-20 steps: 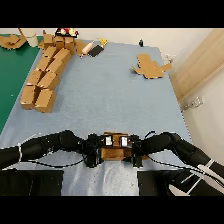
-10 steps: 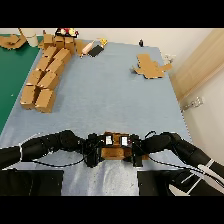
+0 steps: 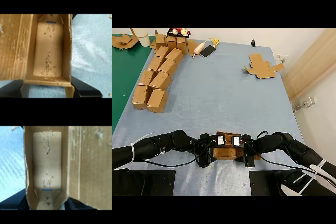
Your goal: Fold the box.
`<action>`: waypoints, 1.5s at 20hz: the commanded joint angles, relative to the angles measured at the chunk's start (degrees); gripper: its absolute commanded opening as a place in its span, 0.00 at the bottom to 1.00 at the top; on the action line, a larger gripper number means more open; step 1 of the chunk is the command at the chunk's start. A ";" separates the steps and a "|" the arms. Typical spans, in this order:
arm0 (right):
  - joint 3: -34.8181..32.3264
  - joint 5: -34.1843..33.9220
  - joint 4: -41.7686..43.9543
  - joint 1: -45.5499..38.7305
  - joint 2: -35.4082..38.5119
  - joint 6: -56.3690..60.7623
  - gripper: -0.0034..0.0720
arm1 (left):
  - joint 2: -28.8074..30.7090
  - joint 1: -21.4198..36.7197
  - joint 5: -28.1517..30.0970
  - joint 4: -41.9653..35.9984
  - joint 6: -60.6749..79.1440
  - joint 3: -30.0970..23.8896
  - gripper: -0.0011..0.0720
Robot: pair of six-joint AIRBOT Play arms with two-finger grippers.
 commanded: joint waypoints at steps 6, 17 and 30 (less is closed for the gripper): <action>0.00 -0.07 -1.75 0.04 0.07 0.00 0.71 | -0.02 0.00 -0.07 0.04 0.04 -0.02 0.54; 9.51 -15.06 -12.07 -3.21 3.32 32.02 0.99 | -0.02 0.00 -0.07 0.04 0.04 -0.02 0.54; 13.42 -41.53 -23.54 -3.17 24.06 97.66 0.92 | 0.00 0.00 -0.09 0.04 0.04 -0.02 0.54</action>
